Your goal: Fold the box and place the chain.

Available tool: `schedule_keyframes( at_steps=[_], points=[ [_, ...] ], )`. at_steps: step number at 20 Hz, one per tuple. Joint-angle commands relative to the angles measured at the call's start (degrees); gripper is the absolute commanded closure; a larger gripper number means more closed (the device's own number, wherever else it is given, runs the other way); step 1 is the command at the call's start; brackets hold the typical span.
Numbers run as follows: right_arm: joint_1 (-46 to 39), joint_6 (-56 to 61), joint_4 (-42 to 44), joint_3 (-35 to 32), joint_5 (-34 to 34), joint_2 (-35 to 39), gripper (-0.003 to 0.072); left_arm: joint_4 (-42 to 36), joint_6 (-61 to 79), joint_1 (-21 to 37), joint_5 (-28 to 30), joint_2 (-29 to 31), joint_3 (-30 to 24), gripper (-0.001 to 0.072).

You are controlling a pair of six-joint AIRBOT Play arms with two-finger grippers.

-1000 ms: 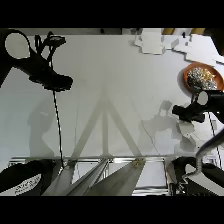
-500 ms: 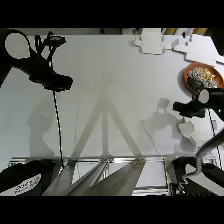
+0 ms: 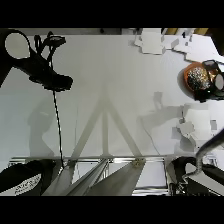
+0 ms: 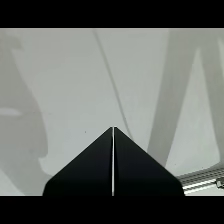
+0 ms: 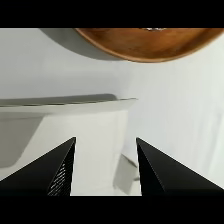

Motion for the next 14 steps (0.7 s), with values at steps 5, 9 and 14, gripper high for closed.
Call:
schedule_keyframes(
  at_steps=[5, 9, 14],
  points=[
    [-20.3, -5.0, -4.4, 0.8, 4.0, -5.1, 0.0204, 0.0, 0.0, 0.0, 0.0, 0.0, 0.0, 0.0698],
    [-27.0, -5.0, -4.4, 0.8, 3.9, -5.6, 0.0204, 0.0, 0.0, 0.0, 0.0, 0.0, 0.0, 0.0698],
    [-29.1, -6.6, -3.0, 0.7, 5.9, -5.9, 0.0207, 0.0, 0.0, 0.0, 0.0, 0.0, 0.0, 0.0698]
  ],
)
